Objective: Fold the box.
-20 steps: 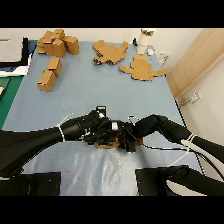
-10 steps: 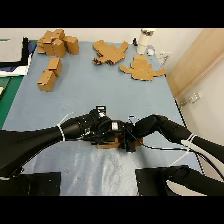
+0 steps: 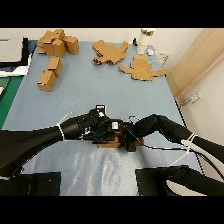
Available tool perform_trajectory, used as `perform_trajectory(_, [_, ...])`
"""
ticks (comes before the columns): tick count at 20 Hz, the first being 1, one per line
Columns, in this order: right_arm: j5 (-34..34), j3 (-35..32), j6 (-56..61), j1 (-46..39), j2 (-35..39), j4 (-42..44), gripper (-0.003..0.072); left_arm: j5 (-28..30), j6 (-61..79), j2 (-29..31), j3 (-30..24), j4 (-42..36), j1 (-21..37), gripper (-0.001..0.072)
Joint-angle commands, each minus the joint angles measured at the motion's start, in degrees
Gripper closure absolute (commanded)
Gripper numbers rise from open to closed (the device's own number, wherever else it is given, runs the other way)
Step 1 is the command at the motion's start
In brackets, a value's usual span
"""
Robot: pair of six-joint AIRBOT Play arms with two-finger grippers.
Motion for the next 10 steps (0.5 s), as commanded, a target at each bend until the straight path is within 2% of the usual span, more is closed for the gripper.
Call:
perform_trajectory(1, [0.00, 0.00, 0.00, 0.07, -0.04, 0.09, 0.0208, 0.37, 0.17, 0.02, 0.07, -0.63, -0.02, 0.0480])
perform_trajectory(2, [0.00, 0.00, -0.02, 0.07, -0.04, 0.09, 0.0208, 0.42, 0.13, 0.02, 0.07, -1.36, -0.02, 0.0220])
perform_trajectory(3, [0.00, 0.00, -0.02, 0.07, -0.04, 0.09, 0.0208, 0.37, 0.13, 0.02, 0.09, -1.92, 0.09, 0.0186])
perform_trajectory(10, [0.00, 0.00, -0.02, 0.07, -0.04, 0.09, 0.0208, -3.74, 0.20, 0.02, 2.03, -5.60, 1.05, 0.0186])
